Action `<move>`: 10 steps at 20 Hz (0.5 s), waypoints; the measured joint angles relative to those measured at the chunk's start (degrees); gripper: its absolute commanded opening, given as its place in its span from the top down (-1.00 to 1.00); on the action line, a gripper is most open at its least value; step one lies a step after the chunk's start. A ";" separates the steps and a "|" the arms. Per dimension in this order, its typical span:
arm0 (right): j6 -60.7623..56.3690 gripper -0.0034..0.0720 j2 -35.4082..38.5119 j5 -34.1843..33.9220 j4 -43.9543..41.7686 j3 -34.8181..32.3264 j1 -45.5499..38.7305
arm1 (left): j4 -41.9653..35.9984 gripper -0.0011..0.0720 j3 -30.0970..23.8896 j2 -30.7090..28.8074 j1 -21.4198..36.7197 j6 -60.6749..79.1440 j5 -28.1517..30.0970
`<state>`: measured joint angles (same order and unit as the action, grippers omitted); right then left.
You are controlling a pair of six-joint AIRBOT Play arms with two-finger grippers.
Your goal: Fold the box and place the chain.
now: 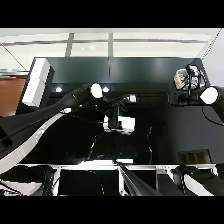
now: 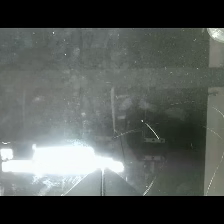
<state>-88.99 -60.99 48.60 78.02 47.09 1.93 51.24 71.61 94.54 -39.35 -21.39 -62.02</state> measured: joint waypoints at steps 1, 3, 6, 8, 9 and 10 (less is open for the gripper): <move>-0.02 0.86 -0.02 -0.02 0.00 0.00 0.00 | 1.42 -0.99 -0.04 0.09 -0.68 0.00 0.35; -0.02 0.86 -0.02 -0.02 0.00 0.00 0.00 | 4.00 -0.98 -0.11 0.48 -2.03 -0.02 1.49; -0.04 0.86 0.00 0.00 0.00 0.00 0.00 | 7.87 -0.08 -0.15 0.85 -3.98 -1.05 4.02; -0.07 0.86 0.00 0.13 0.00 0.02 0.00 | 10.80 0.08 -0.11 0.20 -4.55 -4.70 4.39; -0.09 0.86 0.00 0.24 0.00 0.02 0.00 | 12.72 0.18 -0.11 -0.55 -4.46 -7.02 3.89; -0.11 0.86 -0.02 0.42 0.02 0.00 0.00 | 14.86 0.19 -0.17 -1.49 -4.00 -9.40 2.99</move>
